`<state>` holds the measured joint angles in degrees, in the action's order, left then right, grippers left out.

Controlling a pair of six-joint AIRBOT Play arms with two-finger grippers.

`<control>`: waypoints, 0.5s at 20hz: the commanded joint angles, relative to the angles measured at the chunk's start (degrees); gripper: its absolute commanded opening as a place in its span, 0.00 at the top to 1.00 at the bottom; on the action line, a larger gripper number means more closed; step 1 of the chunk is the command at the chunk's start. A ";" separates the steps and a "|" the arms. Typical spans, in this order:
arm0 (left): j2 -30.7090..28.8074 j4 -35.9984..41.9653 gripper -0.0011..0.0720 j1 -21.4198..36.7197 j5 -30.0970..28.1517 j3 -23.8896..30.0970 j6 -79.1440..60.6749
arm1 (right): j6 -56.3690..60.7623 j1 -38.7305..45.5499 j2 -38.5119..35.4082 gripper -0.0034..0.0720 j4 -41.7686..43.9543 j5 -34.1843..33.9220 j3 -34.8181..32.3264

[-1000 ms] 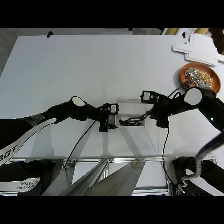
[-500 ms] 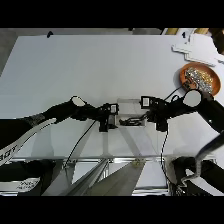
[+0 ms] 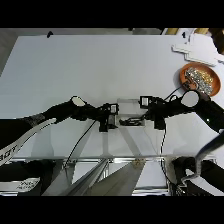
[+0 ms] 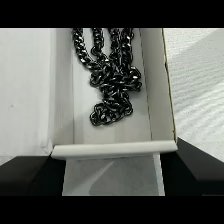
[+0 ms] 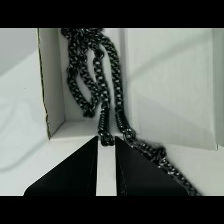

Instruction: Fold the box and place the chain.

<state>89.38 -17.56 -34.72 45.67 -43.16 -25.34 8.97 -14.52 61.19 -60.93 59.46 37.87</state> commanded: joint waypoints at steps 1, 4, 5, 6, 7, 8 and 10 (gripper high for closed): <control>0.00 -0.02 0.75 -0.02 0.00 0.00 0.00 | -0.28 -0.07 0.55 0.82 0.13 -0.04 -0.04; 0.00 0.00 0.75 -0.02 0.00 0.00 0.00 | -0.24 -0.04 0.26 0.93 0.11 1.22 -0.04; 0.00 0.00 0.75 -0.02 0.00 0.00 0.00 | 0.00 -0.04 -0.07 0.93 -0.07 1.40 -0.04; 0.00 0.00 0.75 -0.02 0.00 0.00 0.00 | 0.31 -0.04 -0.63 0.93 -0.44 1.40 -0.04; 0.00 0.00 0.75 -0.02 0.00 0.00 0.00 | 1.05 -0.04 -1.42 0.93 -0.94 1.36 -0.04; 0.00 -0.02 0.75 -0.02 0.00 0.00 0.00 | 1.75 -0.04 -2.58 0.93 -1.57 1.38 -0.04; 0.00 0.00 0.75 -0.02 0.00 0.00 0.00 | 2.21 -0.04 -5.44 0.93 -1.99 2.19 -0.04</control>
